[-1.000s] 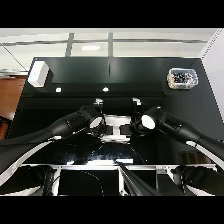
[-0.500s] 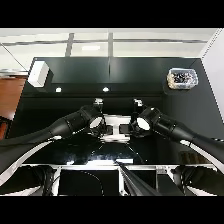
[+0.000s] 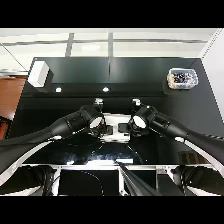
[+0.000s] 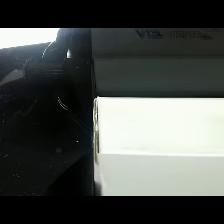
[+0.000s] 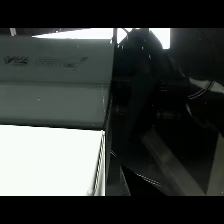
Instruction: Fold the box and place the chain.
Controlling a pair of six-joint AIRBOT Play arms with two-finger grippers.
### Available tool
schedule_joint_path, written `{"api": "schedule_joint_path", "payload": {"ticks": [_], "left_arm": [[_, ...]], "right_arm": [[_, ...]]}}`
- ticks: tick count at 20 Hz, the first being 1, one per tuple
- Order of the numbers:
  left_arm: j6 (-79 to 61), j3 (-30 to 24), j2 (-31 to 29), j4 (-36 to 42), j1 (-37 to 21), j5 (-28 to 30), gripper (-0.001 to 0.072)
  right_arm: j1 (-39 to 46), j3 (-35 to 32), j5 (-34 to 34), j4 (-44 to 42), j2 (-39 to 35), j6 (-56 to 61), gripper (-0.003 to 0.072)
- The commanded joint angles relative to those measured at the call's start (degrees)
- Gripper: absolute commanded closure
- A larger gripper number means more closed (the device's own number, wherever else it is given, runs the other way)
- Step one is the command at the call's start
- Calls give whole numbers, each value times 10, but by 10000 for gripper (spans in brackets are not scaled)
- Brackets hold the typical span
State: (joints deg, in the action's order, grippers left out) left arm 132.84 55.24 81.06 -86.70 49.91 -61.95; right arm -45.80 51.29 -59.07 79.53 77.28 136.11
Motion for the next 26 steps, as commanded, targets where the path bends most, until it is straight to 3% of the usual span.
{"api": "schedule_joint_path", "payload": {"ticks": [1, 4, 8, 14, 15, 16, 21, 23, 24, 26], "left_arm": [[1, 0, 0, 2, 0, -1, 683], [1, 0, 0, 2, 0, -1, 683], [1, 0, 0, 2, 0, -1, 684], [1, 0, 0, 2, 0, -1, 684], [1, 0, 0, 2, 0, -1, 684], [1, 0, 0, 2, 0, -1, 684], [1, 0, 0, 4, 0, -1, 684], [1, 0, 0, 4, 0, -1, 683], [1, 0, 0, 4, 0, -1, 684], [1, 0, 0, 4, 0, -1, 683]], "right_arm": [[0, 1, -2, 1, 7, 0, 448], [0, 1, -2, 1, 11, 0, 449], [0, 1, -2, 1, 11, 0, 636], [0, 1, -2, 0, 11, 0, 632], [0, 2, -2, 0, 11, 0, 537], [0, 2, -2, -1, 11, 0, 524], [0, 2, 5, -2, 11, 0, 527], [0, 2, 15, -5, 11, 0, 569], [0, 2, 17, -8, 11, 0, 637], [0, 1, 17, -9, 11, -1, 638]]}}
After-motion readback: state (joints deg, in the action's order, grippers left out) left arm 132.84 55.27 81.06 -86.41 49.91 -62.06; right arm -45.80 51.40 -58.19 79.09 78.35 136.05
